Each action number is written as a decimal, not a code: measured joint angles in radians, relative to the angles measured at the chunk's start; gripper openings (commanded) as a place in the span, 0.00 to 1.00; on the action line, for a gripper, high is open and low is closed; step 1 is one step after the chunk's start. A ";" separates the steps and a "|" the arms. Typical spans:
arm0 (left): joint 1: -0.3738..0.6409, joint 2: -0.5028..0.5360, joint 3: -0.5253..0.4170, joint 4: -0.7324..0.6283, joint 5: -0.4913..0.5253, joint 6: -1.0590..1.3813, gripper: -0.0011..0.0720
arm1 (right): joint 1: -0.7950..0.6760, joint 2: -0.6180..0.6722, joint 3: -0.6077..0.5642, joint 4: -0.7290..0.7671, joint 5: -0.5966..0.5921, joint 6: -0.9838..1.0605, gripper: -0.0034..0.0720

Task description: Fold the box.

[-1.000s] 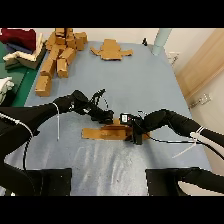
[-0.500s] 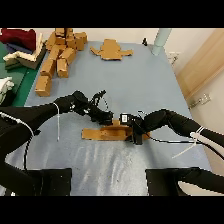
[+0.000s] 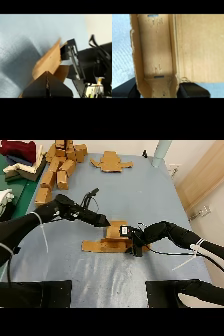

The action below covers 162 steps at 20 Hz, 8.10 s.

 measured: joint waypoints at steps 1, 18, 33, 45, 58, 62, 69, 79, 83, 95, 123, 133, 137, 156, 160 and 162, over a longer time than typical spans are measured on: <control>0.024 0.040 -0.028 0.000 -0.014 0.050 0.02 | 0.000 0.000 0.000 0.000 0.000 0.000 0.76; -0.140 0.363 -0.366 0.230 0.209 0.784 0.94 | 0.000 0.000 0.000 -0.003 0.001 0.000 0.76; -0.147 0.225 -0.395 0.025 0.296 1.078 0.34 | 0.000 0.000 0.000 -0.004 0.001 0.000 0.76; -0.182 0.185 -0.395 -0.098 0.303 1.144 0.27 | 0.000 0.000 0.000 -0.005 0.001 0.000 0.76; -0.190 0.164 -0.395 -0.135 0.327 1.143 0.90 | 0.000 0.000 0.000 -0.005 0.001 0.000 0.76; -0.193 0.164 -0.395 -0.131 0.328 1.143 0.90 | 0.000 0.000 0.000 -0.005 0.001 0.000 0.76; -0.195 0.165 -0.395 -0.117 0.326 1.140 0.03 | 0.000 0.000 0.000 -0.003 0.002 0.000 0.76; -0.190 0.517 -0.395 0.390 0.351 0.439 0.03 | 0.000 0.000 0.000 -0.003 0.002 0.000 0.76; -0.129 0.697 -0.404 0.754 0.253 -0.285 0.03 | 0.000 0.000 0.000 -0.003 0.002 0.000 0.76; -0.067 0.486 -0.510 0.596 0.288 -0.817 0.03 | 0.000 0.000 0.000 -0.004 0.001 0.000 0.76; -0.193 0.441 -0.466 0.225 0.394 -0.591 0.64 | 0.000 0.000 0.000 -0.005 0.001 0.000 0.76; -0.180 0.415 -0.418 0.210 0.343 -0.587 0.68 | 0.000 0.000 0.000 -0.005 0.001 0.000 0.76; -0.190 0.381 -0.415 0.193 0.343 -0.588 0.68 | 0.000 0.000 0.000 -0.005 0.001 0.000 0.76; -0.390 0.190 -0.135 0.714 0.263 -1.038 0.68 | 0.000 0.000 0.000 -0.007 0.001 0.000 0.76; -0.431 0.144 -0.063 0.842 0.208 -1.160 0.68 | 0.000 0.000 0.000 -0.007 0.001 0.000 0.76; -0.450 0.125 -0.029 0.886 0.189 -1.199 0.68 | 0.000 0.000 0.000 -0.007 0.001 0.000 0.76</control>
